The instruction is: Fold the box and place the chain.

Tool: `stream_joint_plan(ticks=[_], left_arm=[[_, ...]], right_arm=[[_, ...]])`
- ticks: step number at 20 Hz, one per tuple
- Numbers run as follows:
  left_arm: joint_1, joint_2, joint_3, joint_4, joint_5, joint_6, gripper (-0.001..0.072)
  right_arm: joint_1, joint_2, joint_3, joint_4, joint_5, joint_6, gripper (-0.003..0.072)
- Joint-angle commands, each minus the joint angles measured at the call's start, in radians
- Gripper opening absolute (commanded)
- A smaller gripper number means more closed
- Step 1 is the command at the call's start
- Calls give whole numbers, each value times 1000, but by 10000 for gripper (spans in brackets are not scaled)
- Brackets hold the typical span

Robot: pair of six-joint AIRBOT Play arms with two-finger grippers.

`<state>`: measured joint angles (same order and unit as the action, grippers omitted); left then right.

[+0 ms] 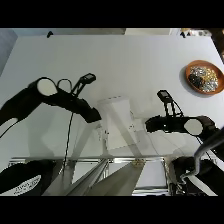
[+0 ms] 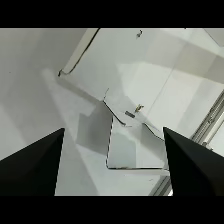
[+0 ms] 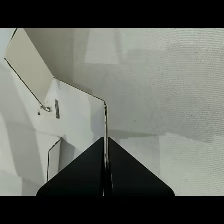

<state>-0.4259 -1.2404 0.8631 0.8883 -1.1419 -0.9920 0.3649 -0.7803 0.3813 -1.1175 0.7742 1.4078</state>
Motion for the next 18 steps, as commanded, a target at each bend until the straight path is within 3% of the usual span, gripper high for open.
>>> stream_joint_plan(ticks=[1,4,9,14,17,18], left_arm=[[0,-144,0,-92,-7,77,699],[0,-219,0,-156,-5,145,699],[-1,-261,0,-360,5,380,698],[-1,-266,0,-357,-2,435,692],[-2,-266,0,-349,-13,452,479],[-2,-266,0,-349,-13,454,473]], right_arm=[[2,1,-1,1,-1,2,19],[2,1,-1,1,-1,2,19],[2,1,-1,0,-1,2,19],[2,1,-1,0,-1,2,19],[2,1,-1,0,0,2,19],[2,1,-1,0,-1,2,19]])
